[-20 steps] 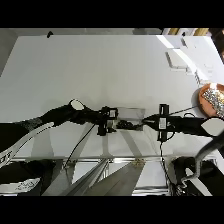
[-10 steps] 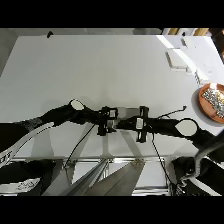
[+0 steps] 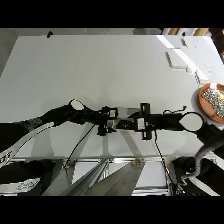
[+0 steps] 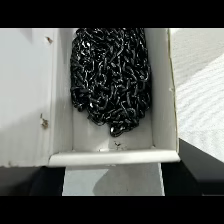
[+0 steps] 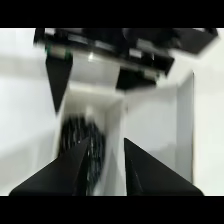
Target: Fold the box and place the chain.
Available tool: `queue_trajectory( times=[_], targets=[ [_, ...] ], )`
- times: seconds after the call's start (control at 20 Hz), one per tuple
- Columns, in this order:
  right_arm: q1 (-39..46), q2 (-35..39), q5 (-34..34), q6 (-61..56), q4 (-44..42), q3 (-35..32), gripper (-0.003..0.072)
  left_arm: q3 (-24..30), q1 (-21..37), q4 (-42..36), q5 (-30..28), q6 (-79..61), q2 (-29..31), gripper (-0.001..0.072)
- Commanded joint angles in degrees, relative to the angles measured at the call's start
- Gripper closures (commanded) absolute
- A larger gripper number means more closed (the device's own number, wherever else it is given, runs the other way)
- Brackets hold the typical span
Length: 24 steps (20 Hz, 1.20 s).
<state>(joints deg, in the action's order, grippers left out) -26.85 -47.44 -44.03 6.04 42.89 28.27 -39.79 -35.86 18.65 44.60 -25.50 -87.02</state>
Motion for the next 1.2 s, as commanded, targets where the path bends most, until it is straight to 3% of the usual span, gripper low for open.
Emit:
queue_trajectory(
  times=[0.0, 0.25, 0.45, 0.75, 1.05, 1.1, 1.15],
  targets=[
    [9.57, 2.21, -11.47, -5.01, 15.06, 2.91, 0.0507, -0.04, 0.04, 0.00, 0.02, -0.02, -0.02, 0.0437],
    [23.63, -0.81, -13.00, -3.15, 27.93, 2.89, 0.0507, -0.04, 0.04, 0.00, 0.00, -0.02, -0.02, 0.0437],
    [27.32, -7.32, -9.16, -2.29, 33.94, 2.86, 0.0507, -0.04, 0.04, 0.00, 0.00, -0.02, -0.02, 0.0437],
    [27.28, -15.02, -4.42, 4.04, 31.52, 2.86, 0.0507, -0.04, 0.04, 0.00, 0.00, -0.02, -0.02, 0.0437],
    [27.28, -17.99, -3.54, 10.10, 26.77, 2.78, 0.0509, -0.04, 0.04, 0.00, 0.00, -0.02, -0.02, 0.0437],
    [27.28, -18.53, -4.09, 10.03, 27.04, 2.78, 0.0528, -0.04, 0.04, 0.00, 0.02, -0.02, -0.02, 0.0437],
    [27.28, -18.91, -5.29, 9.73, 27.85, 2.78, 0.0598, -0.04, 0.04, 0.00, 0.00, -0.02, -0.02, 0.0437]
  ],
)
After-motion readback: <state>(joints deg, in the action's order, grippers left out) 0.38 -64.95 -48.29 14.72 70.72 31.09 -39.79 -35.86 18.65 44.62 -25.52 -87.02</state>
